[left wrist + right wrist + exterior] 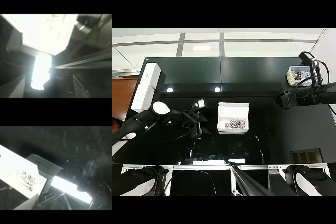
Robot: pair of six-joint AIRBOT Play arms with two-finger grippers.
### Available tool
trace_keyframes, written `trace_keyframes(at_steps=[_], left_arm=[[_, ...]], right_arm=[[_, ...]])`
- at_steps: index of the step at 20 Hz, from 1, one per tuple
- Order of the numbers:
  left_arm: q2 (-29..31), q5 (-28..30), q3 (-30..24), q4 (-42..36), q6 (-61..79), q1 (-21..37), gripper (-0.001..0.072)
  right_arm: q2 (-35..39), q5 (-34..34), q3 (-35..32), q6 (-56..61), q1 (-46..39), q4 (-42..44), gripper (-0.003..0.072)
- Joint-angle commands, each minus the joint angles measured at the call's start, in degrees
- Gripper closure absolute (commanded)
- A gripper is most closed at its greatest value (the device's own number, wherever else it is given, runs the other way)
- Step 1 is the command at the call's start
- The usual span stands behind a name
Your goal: Fold the box and place the chain.
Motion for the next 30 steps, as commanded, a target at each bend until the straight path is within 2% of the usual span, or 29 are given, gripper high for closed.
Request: trace_keyframes(at_steps=[1, 4, 7, 10, 19, 24, 25, 26, 27, 28, 29, 30], left_arm=[[-3.8, 3.8, 0.3, -5.4, 19.4, -0.5, -0.0003], [-6.6, 2.3, 0.9, -13.1, 22.5, -1.8, -0.0003], [-7.8, 2.3, 1.5, -13.3, 22.5, -3.7, -0.0003], [-8.3, 4.7, 2.1, -13.3, 22.4, -4.8, -0.0001], [-10.5, 5.2, 4.8, -13.3, 21.0, -4.9, -0.0001], [-10.8, 5.3, 5.1, -13.0, 24.2, -7.8, 0.0002], [-10.8, 5.3, 5.1, -13.1, 24.0, -7.8, 0.0027], [-10.8, 5.3, 5.1, -13.1, 23.4, -7.7, 0.0103], [-10.8, 5.2, 5.1, -13.1, 23.3, -7.7, 0.0213], [-10.8, 5.3, 5.1, -13.1, 23.3, -7.8, 0.0313], [-10.8, 5.3, 5.1, -13.1, 23.3, -7.8, 0.0316], [-10.8, 5.3, 5.1, -13.1, 23.3, -7.8, 0.0315]], right_arm=[[0.0, -0.4, 0.0, 0.7, 0.0, 0.0, 0.0301], [0.0, -0.9, 0.0, 0.7, 0.0, 0.0, 0.0301], [0.0, -0.8, 0.0, 0.7, 0.0, 0.0, 0.0301], [0.0, -0.8, 0.0, 0.7, 0.0, 0.0, 0.0301], [0.0, -0.8, 0.0, 0.7, 0.0, 0.0, 0.0301], [0.0, -0.7, 0.0, 0.7, 0.0, 0.1, 0.0301], [0.0, -0.6, 0.0, 0.7, 0.0, 0.1, 0.0301], [-0.2, -1.1, 0.0, 0.7, 0.0, 0.0, 0.0301], [-0.7, -2.1, 0.0, 0.7, 0.0, 0.1, 0.0299], [-1.5, -3.6, 0.0, 0.7, 0.4, 0.2, 0.0273], [-2.5, -5.0, 0.0, 0.7, 1.3, 0.3, 0.0001], [-4.0, -7.8, 0.0, 1.4, 2.8, 0.3, -0.0031]])
